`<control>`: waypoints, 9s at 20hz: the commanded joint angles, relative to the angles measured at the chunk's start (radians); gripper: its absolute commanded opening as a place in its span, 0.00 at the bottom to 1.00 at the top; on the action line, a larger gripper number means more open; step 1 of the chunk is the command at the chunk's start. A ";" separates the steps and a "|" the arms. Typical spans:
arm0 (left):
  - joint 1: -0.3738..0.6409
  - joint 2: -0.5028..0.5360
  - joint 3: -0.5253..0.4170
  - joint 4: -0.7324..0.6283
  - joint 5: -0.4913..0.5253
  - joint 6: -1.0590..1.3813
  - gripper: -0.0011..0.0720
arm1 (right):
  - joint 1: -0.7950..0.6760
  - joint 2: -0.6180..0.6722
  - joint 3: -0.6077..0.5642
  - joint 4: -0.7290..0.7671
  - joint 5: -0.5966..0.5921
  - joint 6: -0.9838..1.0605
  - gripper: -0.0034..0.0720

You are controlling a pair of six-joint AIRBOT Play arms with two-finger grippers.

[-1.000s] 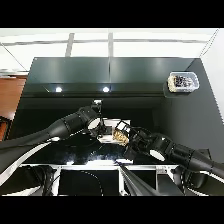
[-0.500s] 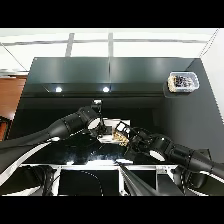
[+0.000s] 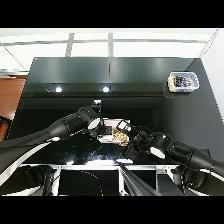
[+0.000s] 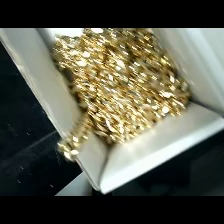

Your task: Fold the box and place the chain.

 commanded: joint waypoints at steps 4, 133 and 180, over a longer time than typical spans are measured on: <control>0.000 0.000 -0.001 0.000 0.000 0.002 0.06 | -0.035 0.002 0.041 -0.023 0.068 -0.012 0.06; 0.405 0.107 -0.352 -0.946 0.253 2.572 0.65 | -0.524 -0.090 0.407 0.321 0.157 -0.148 0.98; 0.405 0.107 -0.352 -0.946 0.252 2.572 0.65 | -0.417 -0.152 0.349 0.529 0.348 -1.136 0.35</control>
